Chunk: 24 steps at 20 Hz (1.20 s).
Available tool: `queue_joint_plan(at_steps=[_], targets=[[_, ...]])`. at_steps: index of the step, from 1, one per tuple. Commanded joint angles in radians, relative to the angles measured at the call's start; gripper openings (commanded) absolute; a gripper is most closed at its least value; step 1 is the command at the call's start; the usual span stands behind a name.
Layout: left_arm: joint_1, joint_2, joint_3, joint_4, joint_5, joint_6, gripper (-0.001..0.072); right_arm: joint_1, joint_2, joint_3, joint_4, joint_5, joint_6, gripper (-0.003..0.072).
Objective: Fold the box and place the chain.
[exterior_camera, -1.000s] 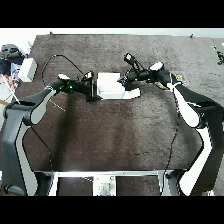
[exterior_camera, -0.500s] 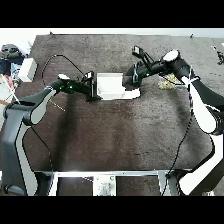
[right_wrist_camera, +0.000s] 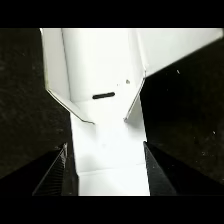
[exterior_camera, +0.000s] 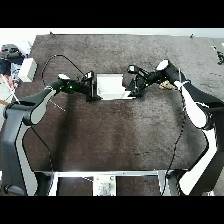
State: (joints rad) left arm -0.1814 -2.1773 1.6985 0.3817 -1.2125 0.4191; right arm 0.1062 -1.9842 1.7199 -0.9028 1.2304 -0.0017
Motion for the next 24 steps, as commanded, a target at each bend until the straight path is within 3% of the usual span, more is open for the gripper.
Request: queue_joint_plan(at_steps=[1,10,11,12,17,18,19,20,21,22,24], targets=[[0.0,0.001,0.0,0.0,0.0,0.0,0.0286,0.018,-0.013,-0.001,-0.006,-0.026,-0.049,0.0535],[0.0,0.001,0.0,0.0,0.0,0.0,0.0286,0.054,-0.015,0.0,0.011,-0.066,-0.066,0.0521],[0.0,0.001,0.0,0.0,0.0,0.0,0.0286,0.056,-0.014,0.0,0.018,-0.063,-0.066,0.0354],[0.0,0.001,0.0,0.0,0.0,0.0,0.0286,0.058,-0.015,0.0,0.021,-0.064,-0.066,0.0275],[0.0,0.001,0.0,0.0,0.0,0.0,0.0286,0.063,-0.015,0.0,0.068,-0.064,-0.067,0.0259],[0.0,0.001,0.0,0.0,0.0,0.0,0.0286,0.068,-0.015,0.0,0.076,-0.065,-0.067,0.0124],[0.0,0.001,0.0,0.0,0.0,0.0,0.0286,0.074,-0.015,0.0,0.083,-0.066,-0.067,0.0102],[0.0,0.001,0.0,0.0,0.0,0.0,0.0286,0.082,-0.015,0.0,0.085,-0.068,-0.067,0.0103],[0.0,0.001,0.0,0.0,0.0,0.0,0.0286,0.09,-0.016,0.0,0.085,-0.072,-0.067,0.0176],[0.0,0.001,0.0,0.0,0.0,0.0,0.0286,0.098,-0.018,0.0,0.085,-0.079,-0.067,0.0311],[0.0,0.001,0.0,0.0,0.0,0.0,0.0286,0.104,-0.023,0.0,0.085,-0.113,-0.067,0.0345]])
